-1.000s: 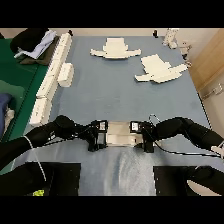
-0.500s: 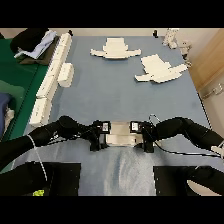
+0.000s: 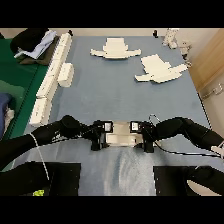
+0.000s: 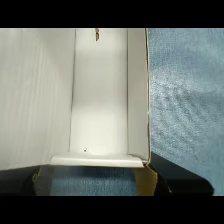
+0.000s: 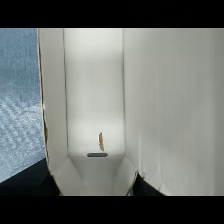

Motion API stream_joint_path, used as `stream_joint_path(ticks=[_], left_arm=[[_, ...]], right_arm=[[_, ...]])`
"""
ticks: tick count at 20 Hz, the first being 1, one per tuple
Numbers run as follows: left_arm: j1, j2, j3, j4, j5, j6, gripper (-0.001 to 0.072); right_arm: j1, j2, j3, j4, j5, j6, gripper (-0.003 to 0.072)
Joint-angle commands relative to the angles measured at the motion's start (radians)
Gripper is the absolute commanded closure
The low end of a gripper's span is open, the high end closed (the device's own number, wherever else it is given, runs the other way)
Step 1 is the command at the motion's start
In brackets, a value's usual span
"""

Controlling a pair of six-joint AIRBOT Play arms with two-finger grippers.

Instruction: Fold the box.

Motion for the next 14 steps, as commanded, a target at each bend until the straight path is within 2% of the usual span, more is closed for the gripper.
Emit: stream_joint_path(ticks=[1,7,9,14], left_arm=[[0.001,-0.006,0.006,0.026,-0.013,-0.016,0.0016],[0.001,-0.005,0.006,0.037,-0.029,-0.009,0.0018],[-0.004,-0.006,0.006,0.039,-0.029,-0.007,0.0178],[-0.005,-0.006,0.006,0.044,-0.028,-0.008,0.0175]], right_arm=[[0.0,0.0,0.0,0.0,0.0,0.0,0.012],[0.0,0.0,0.0,0.0,0.0,0.0,0.012],[0.0,0.0,0.0,0.0,0.0,0.0,0.012],[0.0,0.0,0.0,0.0,0.0,0.0,0.012]])
